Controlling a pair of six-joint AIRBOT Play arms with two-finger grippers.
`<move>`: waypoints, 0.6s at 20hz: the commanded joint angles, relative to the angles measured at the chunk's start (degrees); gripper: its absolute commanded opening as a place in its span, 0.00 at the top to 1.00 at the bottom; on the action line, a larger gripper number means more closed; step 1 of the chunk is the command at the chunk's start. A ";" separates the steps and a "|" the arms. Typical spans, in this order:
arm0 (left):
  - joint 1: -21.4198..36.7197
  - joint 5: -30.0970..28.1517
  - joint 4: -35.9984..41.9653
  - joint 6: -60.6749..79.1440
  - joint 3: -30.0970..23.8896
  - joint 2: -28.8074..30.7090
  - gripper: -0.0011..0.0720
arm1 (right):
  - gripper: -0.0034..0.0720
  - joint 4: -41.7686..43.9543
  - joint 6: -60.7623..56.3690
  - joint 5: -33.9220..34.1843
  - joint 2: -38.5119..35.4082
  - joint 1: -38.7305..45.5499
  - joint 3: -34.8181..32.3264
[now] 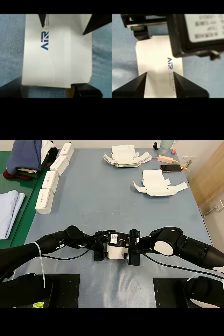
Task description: Fold the box.
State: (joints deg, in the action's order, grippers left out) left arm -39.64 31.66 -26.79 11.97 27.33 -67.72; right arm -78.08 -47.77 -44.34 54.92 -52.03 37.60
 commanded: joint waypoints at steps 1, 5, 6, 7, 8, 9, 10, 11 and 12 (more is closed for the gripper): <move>-0.02 -0.02 0.00 0.02 -0.02 -0.02 0.31 | 0.24 -4.50 1.86 1.70 -0.11 -0.22 -0.07; -0.02 -0.02 0.00 0.02 -0.04 -0.02 0.31 | 0.24 -5.07 2.93 1.73 0.02 -0.24 -0.07; -0.02 -0.02 0.00 0.02 -0.02 -0.02 0.31 | 0.24 -5.07 3.10 1.75 0.31 -0.24 -0.07; -0.02 -0.02 0.00 0.02 -0.02 -0.02 0.31 | 0.24 -5.16 3.32 1.79 0.74 -0.24 -0.07; -0.02 -0.04 0.00 0.02 -0.02 -0.02 0.31 | 0.24 -5.62 3.30 1.95 1.33 -0.24 -0.07; -0.02 -0.02 0.00 0.02 -0.04 -0.02 0.31 | 0.24 -6.16 3.30 2.16 1.90 -0.24 -0.07; -0.02 -0.02 0.00 0.04 -0.04 -0.02 0.31 | 0.24 -6.78 3.30 2.58 2.23 -0.24 -0.07; -0.02 -0.02 0.00 0.02 -0.04 -0.02 0.31 | 0.24 -7.26 3.32 3.04 2.27 -0.24 -0.07; -0.02 -0.04 0.00 0.02 -0.04 -0.02 0.31 | 0.24 -7.74 3.30 3.26 2.14 -0.24 -0.04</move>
State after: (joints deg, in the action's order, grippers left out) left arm -39.64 31.64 -26.79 11.97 27.31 -67.72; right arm -83.81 -44.66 -42.15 56.51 -52.31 37.58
